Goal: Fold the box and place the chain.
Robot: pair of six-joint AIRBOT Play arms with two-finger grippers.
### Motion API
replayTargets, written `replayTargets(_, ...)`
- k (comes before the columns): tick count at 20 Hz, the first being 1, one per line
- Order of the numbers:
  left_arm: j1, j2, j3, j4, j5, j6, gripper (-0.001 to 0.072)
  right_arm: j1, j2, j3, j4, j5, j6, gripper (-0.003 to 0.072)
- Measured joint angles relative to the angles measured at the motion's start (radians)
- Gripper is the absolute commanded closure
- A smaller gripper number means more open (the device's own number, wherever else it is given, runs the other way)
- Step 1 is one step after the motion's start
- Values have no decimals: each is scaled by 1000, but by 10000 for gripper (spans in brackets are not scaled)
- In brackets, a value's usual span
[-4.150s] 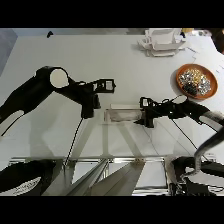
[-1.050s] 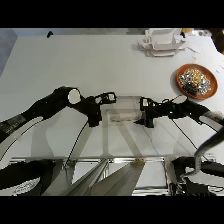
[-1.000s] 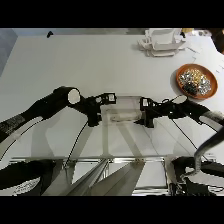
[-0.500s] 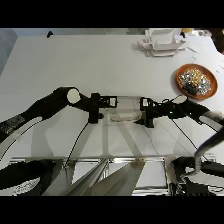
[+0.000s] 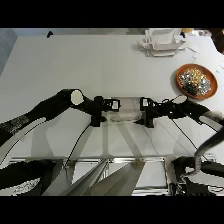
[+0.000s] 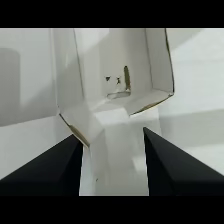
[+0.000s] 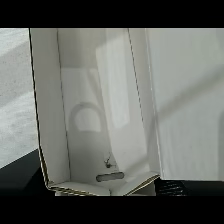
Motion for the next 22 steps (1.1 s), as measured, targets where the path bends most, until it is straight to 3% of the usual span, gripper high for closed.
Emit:
replayTargets(3, -6, -1, 0, -18, 2, 0, 350, 0, 0, 0, 0, 0, 0, 284)
replayTargets(5, -12, -1, 0, -33, 4, 0, 448, 0, 0, 0, 0, 0, 0, 284)
replayTargets(12, -30, -24, 0, -82, 51, 0, 449, 0, 0, 0, 0, 0, 0, 284)
replayTargets(15, -32, -30, 0, -89, 87, -1, 577, 0, 0, 0, 1, 0, 1, 284)
replayTargets(22, -61, -33, 0, -103, 129, -1, 534, 0, 0, 0, 0, 0, 0, 284)
